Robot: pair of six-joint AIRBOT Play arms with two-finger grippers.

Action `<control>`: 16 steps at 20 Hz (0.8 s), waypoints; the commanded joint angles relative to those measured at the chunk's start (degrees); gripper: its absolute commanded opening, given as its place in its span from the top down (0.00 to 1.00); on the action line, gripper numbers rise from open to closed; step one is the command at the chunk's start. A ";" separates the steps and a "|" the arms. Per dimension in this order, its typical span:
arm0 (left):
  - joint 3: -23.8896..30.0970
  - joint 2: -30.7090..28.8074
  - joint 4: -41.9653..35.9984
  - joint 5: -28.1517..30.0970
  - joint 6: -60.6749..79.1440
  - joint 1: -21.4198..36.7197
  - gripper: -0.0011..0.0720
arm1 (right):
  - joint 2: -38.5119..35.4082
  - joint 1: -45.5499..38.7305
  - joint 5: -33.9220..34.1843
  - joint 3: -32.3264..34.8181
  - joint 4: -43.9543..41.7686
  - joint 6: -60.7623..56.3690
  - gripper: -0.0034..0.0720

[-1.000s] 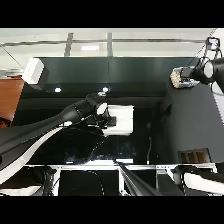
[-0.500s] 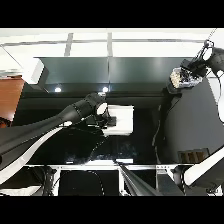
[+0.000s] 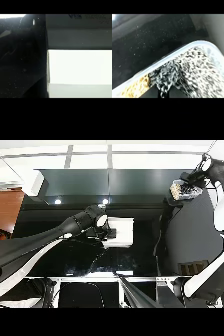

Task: Fold the box and place the chain.

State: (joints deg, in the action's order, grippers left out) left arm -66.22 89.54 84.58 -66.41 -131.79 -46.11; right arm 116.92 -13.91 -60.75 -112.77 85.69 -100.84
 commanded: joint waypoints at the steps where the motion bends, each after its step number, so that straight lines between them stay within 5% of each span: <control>1: -0.02 0.02 -0.02 -0.13 0.02 0.02 0.95 | -4.39 0.00 -8.66 -3.76 -0.17 6.60 0.94; 16: -0.02 0.02 -0.02 -0.15 0.02 0.02 0.95 | -51.47 1.11 -14.80 -0.70 -23.89 14.38 0.94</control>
State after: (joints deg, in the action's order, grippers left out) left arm -66.22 89.54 84.55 -66.61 -131.79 -46.11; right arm 73.47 -14.04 -74.91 -114.96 65.49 -87.33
